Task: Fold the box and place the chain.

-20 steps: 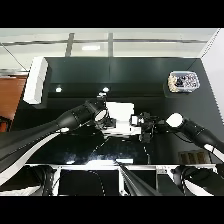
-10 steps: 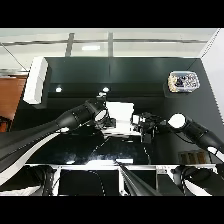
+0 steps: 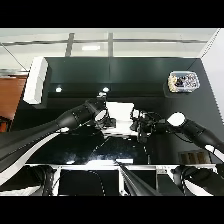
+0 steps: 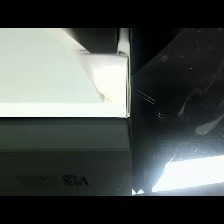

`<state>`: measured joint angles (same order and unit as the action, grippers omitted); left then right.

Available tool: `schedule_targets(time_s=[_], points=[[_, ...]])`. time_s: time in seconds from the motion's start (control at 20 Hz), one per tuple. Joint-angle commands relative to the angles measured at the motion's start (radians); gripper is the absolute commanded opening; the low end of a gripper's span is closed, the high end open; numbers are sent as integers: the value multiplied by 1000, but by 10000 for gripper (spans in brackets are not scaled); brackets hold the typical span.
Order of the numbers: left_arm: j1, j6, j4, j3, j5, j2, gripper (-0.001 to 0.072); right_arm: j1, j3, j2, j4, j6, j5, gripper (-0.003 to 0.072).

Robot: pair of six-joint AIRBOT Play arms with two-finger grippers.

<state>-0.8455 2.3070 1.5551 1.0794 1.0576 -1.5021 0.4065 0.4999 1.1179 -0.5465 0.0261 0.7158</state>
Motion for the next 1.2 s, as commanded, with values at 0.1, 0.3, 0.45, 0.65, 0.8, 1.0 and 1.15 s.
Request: schedule_targets(time_s=[0.1, 0.3, 0.45, 0.65, 0.8, 1.0, 1.15], points=[[0, 2, 0, 0, 0, 0, 28, -22, 16, -43, -89, -29, 46, 15], [0, 2, 0, 0, 0, 0, 27, -109, 18, -154, -250, -154, 121, 16], [0, 2, 0, 0, -2, 0, 27, -145, 4, -157, -274, -201, 119, 571], [0, 2, 0, 0, -2, 0, 27, -100, -16, -110, -263, -96, 81, 552], [0, 2, 0, 0, -2, 0, 28, -37, -15, -62, -166, 81, 18, 551], [0, 2, 0, 0, -2, 0, 28, 13, -15, -43, -48, 240, -39, 367], [0, 2, 0, 0, -2, 0, 28, 13, -15, -35, -26, 235, -39, 182]])
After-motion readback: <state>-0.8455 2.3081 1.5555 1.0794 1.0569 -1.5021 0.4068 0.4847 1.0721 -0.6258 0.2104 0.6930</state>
